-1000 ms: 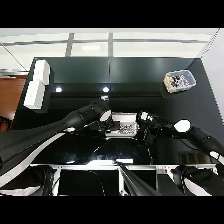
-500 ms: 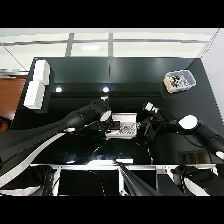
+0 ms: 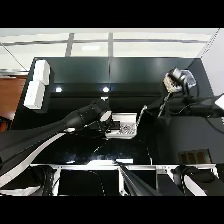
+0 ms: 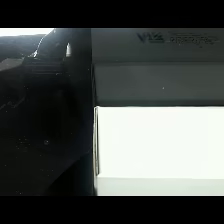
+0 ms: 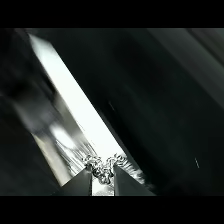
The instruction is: Fold the box and place the chain.
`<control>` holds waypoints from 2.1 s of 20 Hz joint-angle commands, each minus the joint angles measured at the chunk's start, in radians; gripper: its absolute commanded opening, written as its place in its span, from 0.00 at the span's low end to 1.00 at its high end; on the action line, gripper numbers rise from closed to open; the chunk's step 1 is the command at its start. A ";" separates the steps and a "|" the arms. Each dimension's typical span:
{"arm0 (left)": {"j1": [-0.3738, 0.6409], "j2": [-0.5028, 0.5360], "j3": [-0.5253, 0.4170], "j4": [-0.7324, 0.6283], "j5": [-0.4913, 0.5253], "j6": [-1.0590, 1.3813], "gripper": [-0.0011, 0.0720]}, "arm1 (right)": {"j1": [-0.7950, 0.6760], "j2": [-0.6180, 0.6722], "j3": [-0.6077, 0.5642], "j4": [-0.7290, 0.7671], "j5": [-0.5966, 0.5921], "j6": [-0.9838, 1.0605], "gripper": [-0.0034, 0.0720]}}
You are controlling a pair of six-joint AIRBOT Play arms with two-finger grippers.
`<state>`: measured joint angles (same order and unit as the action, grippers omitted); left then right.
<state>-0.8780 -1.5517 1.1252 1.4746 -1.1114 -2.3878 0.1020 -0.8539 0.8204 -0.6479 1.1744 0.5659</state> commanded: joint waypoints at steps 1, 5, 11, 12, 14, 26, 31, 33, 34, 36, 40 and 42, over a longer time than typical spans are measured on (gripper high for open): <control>0.001 0.000 0.001 0.001 0.000 0.000 0.06 | -0.011 0.011 0.163 0.156 0.116 0.086 0.06; 0.001 0.000 0.001 0.001 0.000 0.000 0.06 | -0.011 0.011 0.288 0.237 0.126 0.177 0.06; 0.001 0.000 0.001 0.001 0.000 0.000 0.06 | -0.011 0.010 0.319 0.250 0.192 0.248 0.06; 0.001 0.000 0.001 0.001 0.000 0.000 0.06 | -0.010 0.010 0.319 0.248 0.208 0.254 0.06; 0.001 0.000 0.001 0.001 0.000 0.000 0.06 | -0.011 0.010 0.319 0.206 0.225 0.273 0.06; 0.001 0.000 0.001 0.001 0.000 0.000 0.06 | 0.116 0.007 0.067 0.155 0.103 0.328 0.06; 0.001 0.000 0.001 0.001 0.000 0.000 0.06 | 0.169 -0.039 -0.125 0.109 -0.087 0.328 0.06; 0.001 0.000 0.001 0.001 0.000 0.000 0.06 | 0.169 -0.052 -0.147 0.081 -0.090 0.328 0.07; 0.001 0.000 0.001 0.001 0.000 0.000 0.06 | 0.169 -0.053 -0.149 0.074 -0.093 0.333 0.26; 0.001 0.000 0.001 0.001 0.000 0.000 0.06 | 0.164 -0.052 -0.148 0.071 -0.109 0.337 0.58; -0.001 0.000 0.001 -0.033 0.001 0.001 0.06 | 0.064 -0.052 -0.103 0.051 -0.068 0.336 0.58; 0.001 0.000 0.001 -0.029 0.016 0.002 0.06 | -0.010 -0.052 -0.062 0.053 0.013 0.337 0.58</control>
<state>-0.8780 -1.5517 1.1252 1.4586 -1.1107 -2.3875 0.1703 -0.9051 0.7204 -0.5842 1.1103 0.9016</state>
